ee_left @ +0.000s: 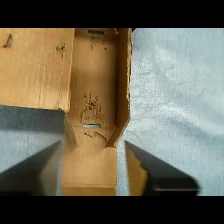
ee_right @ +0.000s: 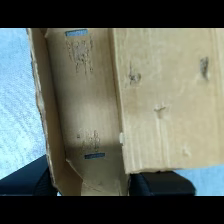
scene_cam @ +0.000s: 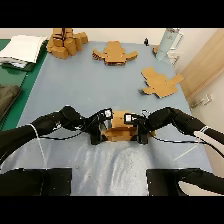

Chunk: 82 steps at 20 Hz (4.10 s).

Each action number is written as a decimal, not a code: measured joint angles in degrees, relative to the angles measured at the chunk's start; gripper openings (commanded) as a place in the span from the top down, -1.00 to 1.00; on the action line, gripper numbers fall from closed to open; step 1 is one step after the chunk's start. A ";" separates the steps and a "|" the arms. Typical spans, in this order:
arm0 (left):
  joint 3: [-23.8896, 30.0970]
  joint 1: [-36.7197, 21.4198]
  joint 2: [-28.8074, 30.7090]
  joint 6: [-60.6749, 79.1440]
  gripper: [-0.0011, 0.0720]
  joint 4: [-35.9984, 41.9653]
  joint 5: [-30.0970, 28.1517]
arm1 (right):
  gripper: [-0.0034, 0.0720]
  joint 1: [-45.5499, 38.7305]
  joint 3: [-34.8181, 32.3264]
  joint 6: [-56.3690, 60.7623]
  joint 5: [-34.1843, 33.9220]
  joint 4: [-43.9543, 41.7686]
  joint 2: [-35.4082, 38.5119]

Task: Fold the box.

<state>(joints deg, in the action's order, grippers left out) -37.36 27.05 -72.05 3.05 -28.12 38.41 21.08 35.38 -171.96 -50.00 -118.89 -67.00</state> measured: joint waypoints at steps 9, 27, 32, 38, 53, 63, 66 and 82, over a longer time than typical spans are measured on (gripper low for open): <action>-1.97 2.08 -3.65 2.69 0.41 4.42 -0.33 | -0.45 0.00 0.00 0.00 -0.02 0.00 0.00; -2.62 2.64 -4.35 4.13 -0.40 5.33 -0.59 | -0.45 0.00 0.00 0.00 0.00 0.02 0.02; -2.67 2.64 -3.80 1.55 0.94 4.00 -0.13 | -0.45 0.00 0.00 0.00 0.00 0.02 0.02; -2.67 0.55 4.98 -23.63 0.94 -15.17 3.15 | -0.45 0.00 0.00 0.00 0.00 0.02 0.02; 11.76 -7.67 20.04 -85.96 0.94 -22.25 3.91 | -0.45 0.00 0.02 0.02 0.00 0.02 0.02; 11.63 5.62 12.37 -88.21 0.94 -12.72 -12.09 | -0.45 0.00 0.00 0.00 0.00 0.02 0.02; 9.92 6.51 12.00 -87.54 0.94 -12.09 -13.57 | -0.45 0.00 0.00 0.02 0.00 0.02 0.02; 4.31 7.02 11.39 -86.40 0.14 -11.28 -12.50 | -0.45 0.00 0.00 0.02 0.00 0.02 0.02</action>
<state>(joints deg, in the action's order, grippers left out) -33.06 34.06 -60.66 -83.35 -39.40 25.91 21.08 35.38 -171.94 -50.00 -118.87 -66.98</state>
